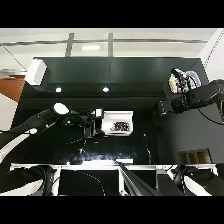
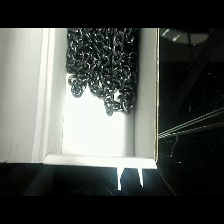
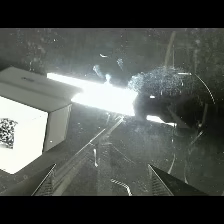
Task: Fold the box and place the chain.
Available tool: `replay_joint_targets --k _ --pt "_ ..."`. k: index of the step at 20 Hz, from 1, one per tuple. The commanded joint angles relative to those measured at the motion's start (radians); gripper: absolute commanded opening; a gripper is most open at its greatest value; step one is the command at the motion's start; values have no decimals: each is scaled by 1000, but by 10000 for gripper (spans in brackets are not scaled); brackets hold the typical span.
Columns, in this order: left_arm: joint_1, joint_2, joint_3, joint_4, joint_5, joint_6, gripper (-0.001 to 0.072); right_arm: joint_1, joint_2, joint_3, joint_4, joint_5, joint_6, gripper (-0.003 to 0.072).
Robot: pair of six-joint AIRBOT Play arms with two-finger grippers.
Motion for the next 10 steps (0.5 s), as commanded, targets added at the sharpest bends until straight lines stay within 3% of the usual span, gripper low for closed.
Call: replay_joint_targets --k 1,6,10 --pt "-1 -1 0 4 7 -5 478 31 -6 1 90 96 -3 707" --pt "-1 -1 0 4 7 -5 478 229 -108 63 148 318 -35 708" --pt "-1 -1 0 4 7 -5 478 280 -229 132 149 340 -141 708"
